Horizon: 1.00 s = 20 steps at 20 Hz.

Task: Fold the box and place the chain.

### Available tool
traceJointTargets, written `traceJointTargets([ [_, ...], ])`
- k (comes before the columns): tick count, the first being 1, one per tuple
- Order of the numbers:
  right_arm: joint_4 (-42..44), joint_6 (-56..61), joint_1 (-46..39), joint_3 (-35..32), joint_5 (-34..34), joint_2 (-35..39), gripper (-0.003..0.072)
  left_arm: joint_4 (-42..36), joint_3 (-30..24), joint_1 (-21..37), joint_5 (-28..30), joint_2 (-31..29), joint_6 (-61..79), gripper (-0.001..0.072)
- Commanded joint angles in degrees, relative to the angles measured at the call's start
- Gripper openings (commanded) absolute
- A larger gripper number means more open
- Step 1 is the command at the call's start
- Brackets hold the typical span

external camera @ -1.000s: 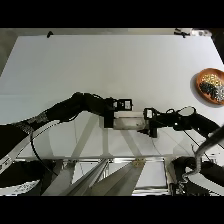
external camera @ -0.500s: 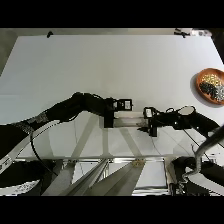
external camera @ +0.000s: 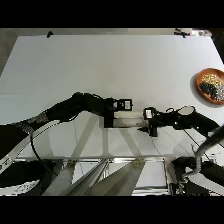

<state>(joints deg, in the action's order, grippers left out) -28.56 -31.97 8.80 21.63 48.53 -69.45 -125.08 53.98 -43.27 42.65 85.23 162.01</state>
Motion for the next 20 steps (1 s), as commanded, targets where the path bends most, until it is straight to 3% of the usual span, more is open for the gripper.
traceJointTargets([
  [1,-0.11,0.02,0.07,-0.02,0.07,-0.04,0.0427,0.0,0.02,-0.04,-0.02,0.04,-0.02,0.0012],
  [4,-0.11,0.31,0.04,-0.02,-0.11,-0.02,0.0331,0.0,0.02,-0.04,-0.02,0.04,-0.02,0.0012],
  [20,-0.11,2.56,0.07,-0.02,0.0,-0.02,0.0338,-0.02,0.02,-0.04,-0.02,0.04,0.0,0.0012],
])
